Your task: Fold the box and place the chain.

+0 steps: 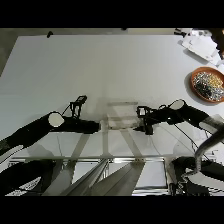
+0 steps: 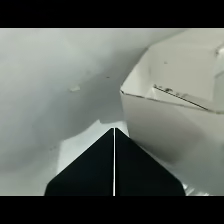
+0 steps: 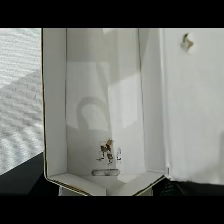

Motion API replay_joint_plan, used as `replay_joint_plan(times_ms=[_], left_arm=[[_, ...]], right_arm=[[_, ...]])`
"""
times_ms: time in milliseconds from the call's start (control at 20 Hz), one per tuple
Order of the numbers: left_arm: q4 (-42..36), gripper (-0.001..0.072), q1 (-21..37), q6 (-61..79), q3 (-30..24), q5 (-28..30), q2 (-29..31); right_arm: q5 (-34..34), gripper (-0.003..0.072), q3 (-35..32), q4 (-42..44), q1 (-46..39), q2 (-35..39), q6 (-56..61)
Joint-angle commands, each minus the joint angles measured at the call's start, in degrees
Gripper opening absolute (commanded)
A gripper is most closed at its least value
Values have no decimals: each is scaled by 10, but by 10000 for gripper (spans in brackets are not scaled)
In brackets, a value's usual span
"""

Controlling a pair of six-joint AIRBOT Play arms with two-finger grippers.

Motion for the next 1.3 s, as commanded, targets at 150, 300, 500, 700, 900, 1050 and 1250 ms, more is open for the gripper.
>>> replay_joint_plan(times_ms=[150,300,500,700,900,1050,1250], left_arm=[[-1,75,-1,12,18,-3,38],[0,94,-1,12,43,-5,37],[0,231,-5,24,48,-11,31],[-17,434,-33,24,53,-12,-2],[-17,466,-46,24,81,-13,-21],[-17,465,-47,24,102,-12,-23],[-13,560,-56,23,107,-15,-32]], right_arm=[[0,406,1,0,0,0,0],[0,406,1,0,0,0,0],[0,406,1,0,0,0,0],[0,406,1,0,0,0,0],[0,406,1,0,0,0,0],[0,406,1,0,0,0,0],[0,406,1,0,0,0,0]])
